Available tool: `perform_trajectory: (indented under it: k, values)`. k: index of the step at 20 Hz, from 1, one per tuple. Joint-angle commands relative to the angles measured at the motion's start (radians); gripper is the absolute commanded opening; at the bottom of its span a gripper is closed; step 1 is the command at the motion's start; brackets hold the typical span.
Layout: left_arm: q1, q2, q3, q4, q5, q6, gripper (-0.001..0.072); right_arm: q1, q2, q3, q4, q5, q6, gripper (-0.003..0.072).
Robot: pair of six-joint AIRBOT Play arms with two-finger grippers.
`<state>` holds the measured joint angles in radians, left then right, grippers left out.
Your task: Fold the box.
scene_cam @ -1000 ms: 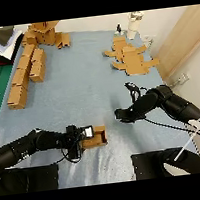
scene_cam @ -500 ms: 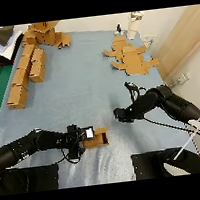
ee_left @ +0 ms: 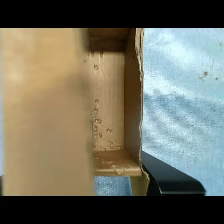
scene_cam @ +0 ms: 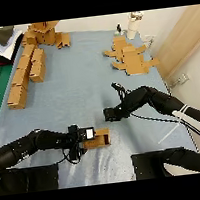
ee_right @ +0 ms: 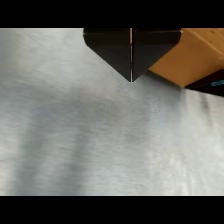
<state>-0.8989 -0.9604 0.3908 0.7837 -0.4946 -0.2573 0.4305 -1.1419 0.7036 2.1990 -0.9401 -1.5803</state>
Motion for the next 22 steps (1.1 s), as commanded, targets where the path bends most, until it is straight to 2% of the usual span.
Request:
perform_trajectory:
  k: [1,7,9,13,15,17,22]
  values:
    - [0.001,-0.027,0.000,-0.007,-0.011,0.006,0.0507,-0.001,-0.027,0.008,0.057,0.014,-0.068,0.0003]
    - [0.001,-0.050,0.001,-0.007,-0.013,0.006,0.0507,-0.001,-0.027,0.010,0.067,-0.004,-0.114,0.0003]
    - [0.001,-0.050,0.001,-0.006,-0.013,0.006,0.0507,0.000,-0.027,0.024,0.090,-0.058,-0.217,0.0003]
    - [0.001,-0.050,0.001,-0.006,-0.011,0.006,0.0507,0.004,-0.016,0.045,0.197,-0.229,-0.552,0.0003]
    - [0.001,-0.050,0.001,-0.006,-0.011,0.006,0.0507,0.040,0.000,0.045,0.190,-0.280,-0.620,0.0002]
    - [0.001,-0.050,0.001,-0.006,-0.011,0.005,0.0507,0.108,0.036,0.045,0.177,-0.242,-0.659,0.0003]
    - [0.001,-0.050,0.001,-0.006,-0.011,0.006,0.0507,0.334,0.101,0.013,0.034,-0.011,-0.679,0.0003]
